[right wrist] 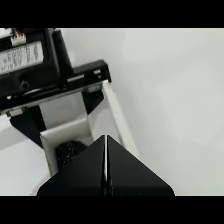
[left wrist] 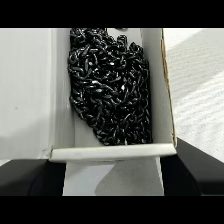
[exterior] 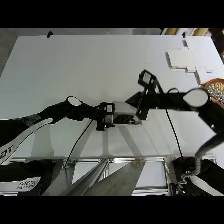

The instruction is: Fold the box and place the chain.

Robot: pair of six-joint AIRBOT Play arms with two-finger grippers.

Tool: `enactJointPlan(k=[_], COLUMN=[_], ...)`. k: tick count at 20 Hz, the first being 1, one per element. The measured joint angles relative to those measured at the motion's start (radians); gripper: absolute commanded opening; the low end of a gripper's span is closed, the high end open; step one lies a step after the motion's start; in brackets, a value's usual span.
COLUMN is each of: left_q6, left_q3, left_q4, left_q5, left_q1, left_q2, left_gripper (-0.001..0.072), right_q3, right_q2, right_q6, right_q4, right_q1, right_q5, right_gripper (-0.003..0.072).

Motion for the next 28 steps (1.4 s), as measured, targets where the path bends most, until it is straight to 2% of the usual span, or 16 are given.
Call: enactJointPlan(k=[4, 8, 12, 13, 16, 17, 18, 24, 26, 28], left_q6=[0.0, 0.0, 0.0, 0.0, 0.0, 0.0, 0.0, 0.0, 0.0, 0.0], left_q3=[0.0, 0.0, 0.0, 0.0, 0.0, 0.0, 0.0, 0.0, 0.0, 0.0], left_q4=[0.0, 0.0, 0.0, 0.0, 0.0, 0.0, 0.0, 0.0, 0.0, 0.0], left_q5=[0.0, 0.0, 0.0, 0.0, 0.0, 0.0, 0.0, 0.0, 0.0, 0.0], left_q1=[0.0, 0.0, 0.0, 0.0, 0.0, 0.0, 0.0, 0.0, 0.0, 0.0], left_q2=[0.0, 0.0, 0.0, 0.0, 0.0, 0.0, 0.0, 0.0, 0.0, 0.0], left_gripper=[0.0009, 0.0009, 0.0009, 0.0009, 0.0009, 0.0009, 0.0009, 0.0009, 0.0009, 0.0009], right_q3=[0.245, 0.323, 0.269, 0.246, 0.173, 0.144, 0.117, -0.005, -0.016, -0.023], right_q2=[-0.172, -0.328, -0.352, -0.338, -0.264, -0.233, -0.204, -0.093, -0.082, -0.077], right_q6=[0.141, 0.257, 0.295, 0.287, 0.218, 0.189, 0.159, 0.037, 0.023, 0.016], right_q4=[-0.125, -0.234, -0.288, -0.287, -0.268, -0.259, -0.249, -0.243, -0.274, -0.299], right_q1=[-0.058, -0.065, -0.056, -0.055, -0.051, -0.051, -0.05, 0.019, 0.049, 0.069], right_q5=[0.135, 0.193, 0.199, 0.203, 0.2, 0.193, 0.184, 0.138, 0.131, 0.122], right_gripper=[0.0015, 0.0015, 0.0027, 0.0056, 0.0071, 0.0157, 0.02, 0.0203, 0.0289, 0.0296])
